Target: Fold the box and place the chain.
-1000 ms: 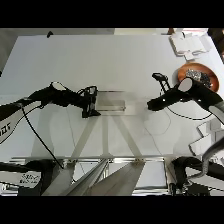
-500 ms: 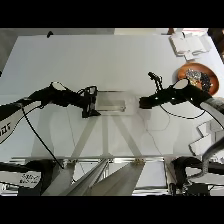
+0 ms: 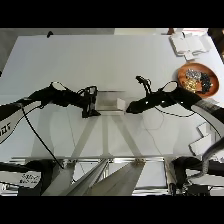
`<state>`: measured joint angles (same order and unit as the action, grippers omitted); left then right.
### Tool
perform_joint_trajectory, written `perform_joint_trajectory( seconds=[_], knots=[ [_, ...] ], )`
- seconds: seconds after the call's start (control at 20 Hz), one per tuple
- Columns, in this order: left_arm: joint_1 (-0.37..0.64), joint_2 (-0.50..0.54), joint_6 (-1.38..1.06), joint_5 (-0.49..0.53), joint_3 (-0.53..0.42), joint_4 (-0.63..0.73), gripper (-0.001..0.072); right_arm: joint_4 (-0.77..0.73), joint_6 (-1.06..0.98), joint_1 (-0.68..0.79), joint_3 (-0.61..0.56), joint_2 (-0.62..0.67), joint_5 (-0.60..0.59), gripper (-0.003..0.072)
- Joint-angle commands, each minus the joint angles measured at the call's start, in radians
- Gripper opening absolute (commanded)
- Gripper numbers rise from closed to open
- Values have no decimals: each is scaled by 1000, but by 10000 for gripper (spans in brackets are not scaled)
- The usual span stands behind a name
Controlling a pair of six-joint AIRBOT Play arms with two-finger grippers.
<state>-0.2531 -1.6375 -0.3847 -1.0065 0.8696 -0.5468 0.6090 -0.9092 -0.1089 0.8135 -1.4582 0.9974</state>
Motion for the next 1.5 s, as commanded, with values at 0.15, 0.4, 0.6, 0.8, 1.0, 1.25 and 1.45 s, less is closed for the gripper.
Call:
perform_joint_trajectory(
  seconds=[0.15, 0.4, 0.6, 0.8, 1.0, 1.25, 1.45],
  knots=[
    [0, 1, 0, 0, 0, 0, 517, -11, -11, -13, 0, 5, -2, 116],
    [0, 1, 0, 0, 0, 0, 517, 68, -97, -13, 1, 48, -92, 92],
    [0, 1, 0, 0, 0, 0, 517, 72, -112, -13, 3, 73, -124, 92],
    [0, 1, 0, 0, 0, 0, 517, 65, -112, -14, 3, 81, -123, 168],
    [0, 1, 0, 0, 0, 0, 517, 64, -111, -14, 3, 103, -118, 279],
    [0, 1, 0, 0, 0, 0, 517, 44, -102, -15, 3, 103, -119, 315],
    [0, 1, 0, 0, 0, 0, 517, 44, -100, -15, 3, 103, -120, 465]
  ],
)
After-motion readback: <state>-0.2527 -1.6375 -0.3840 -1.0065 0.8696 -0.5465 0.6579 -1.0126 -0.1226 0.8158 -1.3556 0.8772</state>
